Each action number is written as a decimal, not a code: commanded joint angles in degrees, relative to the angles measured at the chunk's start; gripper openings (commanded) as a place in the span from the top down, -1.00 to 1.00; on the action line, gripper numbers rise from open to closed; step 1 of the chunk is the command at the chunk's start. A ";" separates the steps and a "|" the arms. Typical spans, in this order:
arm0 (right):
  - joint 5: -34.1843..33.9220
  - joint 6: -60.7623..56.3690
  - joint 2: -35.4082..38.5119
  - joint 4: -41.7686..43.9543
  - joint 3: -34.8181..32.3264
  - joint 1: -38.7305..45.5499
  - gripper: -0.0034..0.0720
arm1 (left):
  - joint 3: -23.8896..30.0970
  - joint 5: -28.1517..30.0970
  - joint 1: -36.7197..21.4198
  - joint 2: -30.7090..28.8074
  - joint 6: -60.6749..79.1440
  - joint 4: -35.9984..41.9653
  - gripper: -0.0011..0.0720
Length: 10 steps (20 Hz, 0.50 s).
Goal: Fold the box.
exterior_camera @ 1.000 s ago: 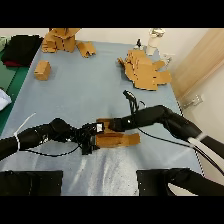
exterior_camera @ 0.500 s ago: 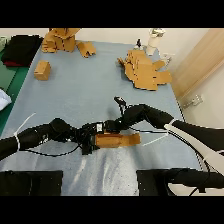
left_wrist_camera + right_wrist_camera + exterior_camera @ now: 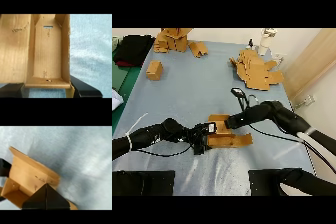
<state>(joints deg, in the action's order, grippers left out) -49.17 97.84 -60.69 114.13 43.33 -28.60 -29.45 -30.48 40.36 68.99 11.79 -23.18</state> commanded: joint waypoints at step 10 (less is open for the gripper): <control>-2.99 29.42 14.95 -10.88 -17.73 -7.17 -0.42 | -0.02 0.04 -0.02 -0.02 -0.07 0.02 -0.18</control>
<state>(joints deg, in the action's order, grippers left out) -54.08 114.65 -45.76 107.22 28.34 -33.78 -29.45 -30.39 40.36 68.99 11.77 -23.22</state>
